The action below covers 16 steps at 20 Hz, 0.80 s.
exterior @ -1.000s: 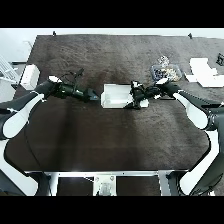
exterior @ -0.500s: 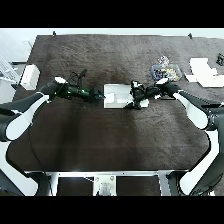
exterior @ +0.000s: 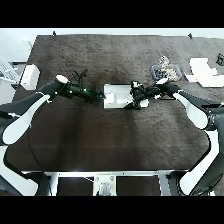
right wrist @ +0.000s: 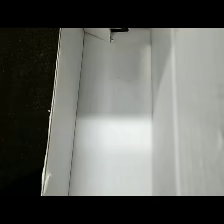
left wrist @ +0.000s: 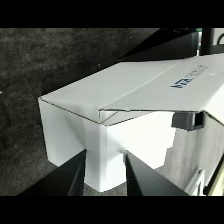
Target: Fold the box and place the chain.
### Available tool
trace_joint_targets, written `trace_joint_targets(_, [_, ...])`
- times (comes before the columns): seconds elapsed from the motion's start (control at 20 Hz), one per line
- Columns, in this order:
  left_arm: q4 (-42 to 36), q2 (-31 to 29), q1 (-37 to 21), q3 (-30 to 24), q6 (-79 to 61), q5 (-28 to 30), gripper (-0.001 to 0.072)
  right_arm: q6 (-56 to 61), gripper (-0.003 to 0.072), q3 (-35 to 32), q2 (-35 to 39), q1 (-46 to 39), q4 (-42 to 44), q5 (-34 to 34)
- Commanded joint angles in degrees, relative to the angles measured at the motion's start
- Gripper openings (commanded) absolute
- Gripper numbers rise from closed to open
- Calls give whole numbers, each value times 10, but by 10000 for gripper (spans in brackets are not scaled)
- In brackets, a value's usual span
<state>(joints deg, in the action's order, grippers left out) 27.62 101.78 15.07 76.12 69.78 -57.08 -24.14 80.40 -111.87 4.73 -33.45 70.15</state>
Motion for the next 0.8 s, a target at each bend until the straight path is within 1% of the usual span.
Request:
trace_joint_targets(0.0, [64,-15,11,3,75,23,289,1,599,0,0,0,0,0])
trace_joint_targets(0.2, [126,-15,34,27,145,36,288,1,599,0,0,0,0,0])
trace_joint_targets(0.35, [151,-15,46,40,174,46,289,1,599,0,0,0,0,0])
trace_joint_targets(0.75, [266,-14,79,73,287,50,289,1,599,0,0,0,0,0])
